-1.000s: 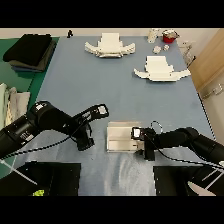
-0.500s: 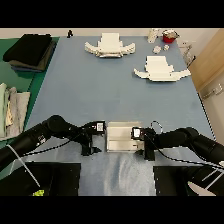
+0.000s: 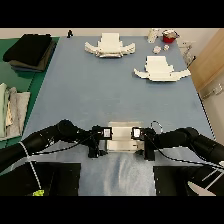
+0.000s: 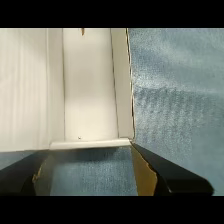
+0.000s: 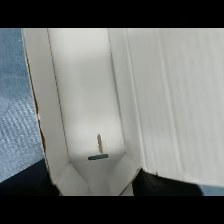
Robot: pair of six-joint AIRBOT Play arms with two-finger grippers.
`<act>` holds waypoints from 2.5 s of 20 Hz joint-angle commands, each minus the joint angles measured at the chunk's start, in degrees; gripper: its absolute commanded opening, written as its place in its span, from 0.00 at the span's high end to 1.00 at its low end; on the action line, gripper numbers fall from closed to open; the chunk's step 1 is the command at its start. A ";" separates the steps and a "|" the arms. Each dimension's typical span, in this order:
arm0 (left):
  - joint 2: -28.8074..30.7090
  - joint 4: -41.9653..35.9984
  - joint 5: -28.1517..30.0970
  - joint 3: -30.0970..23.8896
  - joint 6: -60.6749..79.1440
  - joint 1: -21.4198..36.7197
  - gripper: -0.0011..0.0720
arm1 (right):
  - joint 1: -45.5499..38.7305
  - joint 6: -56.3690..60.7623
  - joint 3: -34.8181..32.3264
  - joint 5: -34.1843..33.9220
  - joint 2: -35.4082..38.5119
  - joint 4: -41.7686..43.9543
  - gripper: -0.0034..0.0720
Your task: Fold the box.
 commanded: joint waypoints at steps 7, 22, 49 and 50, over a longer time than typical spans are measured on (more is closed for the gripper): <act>-4.94 -3.54 4.07 -0.07 0.52 -4.02 0.04 | 0.04 0.02 -0.02 0.00 0.04 0.02 0.29; -4.96 -3.52 4.48 -0.07 0.55 -4.02 0.29 | 0.04 0.02 -0.02 0.00 0.04 0.02 0.29; -4.96 -3.50 4.31 -0.07 0.42 -4.02 0.29 | 0.04 9.97 0.63 -4.66 5.16 -9.64 0.01; -4.96 -3.50 4.31 -0.07 0.42 -4.02 0.29 | 0.04 13.79 1.31 -7.30 6.69 -12.63 0.01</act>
